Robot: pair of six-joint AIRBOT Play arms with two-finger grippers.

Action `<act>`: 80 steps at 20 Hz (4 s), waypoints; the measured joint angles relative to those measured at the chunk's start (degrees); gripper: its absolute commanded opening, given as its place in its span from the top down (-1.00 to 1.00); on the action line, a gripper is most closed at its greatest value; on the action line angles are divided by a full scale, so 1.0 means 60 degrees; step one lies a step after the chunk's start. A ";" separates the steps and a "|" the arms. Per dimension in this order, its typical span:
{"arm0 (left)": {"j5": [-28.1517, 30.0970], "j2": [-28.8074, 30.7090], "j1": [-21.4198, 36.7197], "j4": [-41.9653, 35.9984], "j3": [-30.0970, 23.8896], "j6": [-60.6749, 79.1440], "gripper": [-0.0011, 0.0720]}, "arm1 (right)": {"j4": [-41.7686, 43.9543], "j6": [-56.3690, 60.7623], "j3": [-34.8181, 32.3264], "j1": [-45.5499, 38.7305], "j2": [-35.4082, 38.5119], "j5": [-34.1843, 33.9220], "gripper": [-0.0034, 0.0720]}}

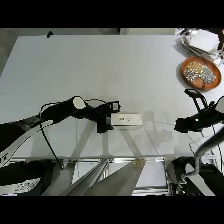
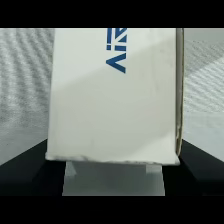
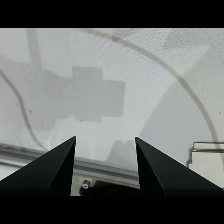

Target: Fold the box and place the chain.

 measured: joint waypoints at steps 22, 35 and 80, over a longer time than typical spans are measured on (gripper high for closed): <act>0.0652 0.4113 0.7260 0.3275 0.0004 -0.5872 0.97 | -0.0018 0.0018 0.0000 0.0000 0.0000 0.0044 -0.19; -0.0186 0.3005 0.9493 0.7176 0.0007 -0.9096 0.93 | -0.0022 0.0018 0.0000 0.0000 0.0000 0.0040 -0.19; -0.4452 0.5643 0.5905 0.5319 0.0007 -1.0291 -0.39 | -0.0018 0.0015 0.0000 0.0000 0.0000 0.0044 -0.19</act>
